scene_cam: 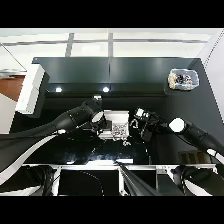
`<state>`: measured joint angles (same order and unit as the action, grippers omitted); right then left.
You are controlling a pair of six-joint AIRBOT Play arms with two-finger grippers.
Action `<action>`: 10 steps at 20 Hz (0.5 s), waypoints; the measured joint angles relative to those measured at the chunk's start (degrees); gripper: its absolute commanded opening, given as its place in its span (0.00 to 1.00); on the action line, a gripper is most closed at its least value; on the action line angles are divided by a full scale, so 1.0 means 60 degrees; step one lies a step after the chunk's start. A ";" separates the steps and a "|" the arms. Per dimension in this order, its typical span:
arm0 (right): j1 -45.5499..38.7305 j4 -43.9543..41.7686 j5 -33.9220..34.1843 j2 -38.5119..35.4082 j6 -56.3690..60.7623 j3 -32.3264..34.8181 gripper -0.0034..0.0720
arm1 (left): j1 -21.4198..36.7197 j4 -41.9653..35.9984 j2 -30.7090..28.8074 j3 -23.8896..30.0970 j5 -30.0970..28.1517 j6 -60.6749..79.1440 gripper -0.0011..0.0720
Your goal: Fold the box and place the chain.
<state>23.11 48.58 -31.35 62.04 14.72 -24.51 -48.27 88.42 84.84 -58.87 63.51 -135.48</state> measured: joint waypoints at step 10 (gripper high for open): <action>0.0033 -0.0452 0.0481 0.0251 -0.0178 0.0004 0.09 | 0.0000 0.0000 0.0000 0.0000 0.0000 0.0000 0.06</action>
<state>23.31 45.87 -28.47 63.55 13.65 -24.49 -48.27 88.42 84.84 -58.87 63.51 -135.48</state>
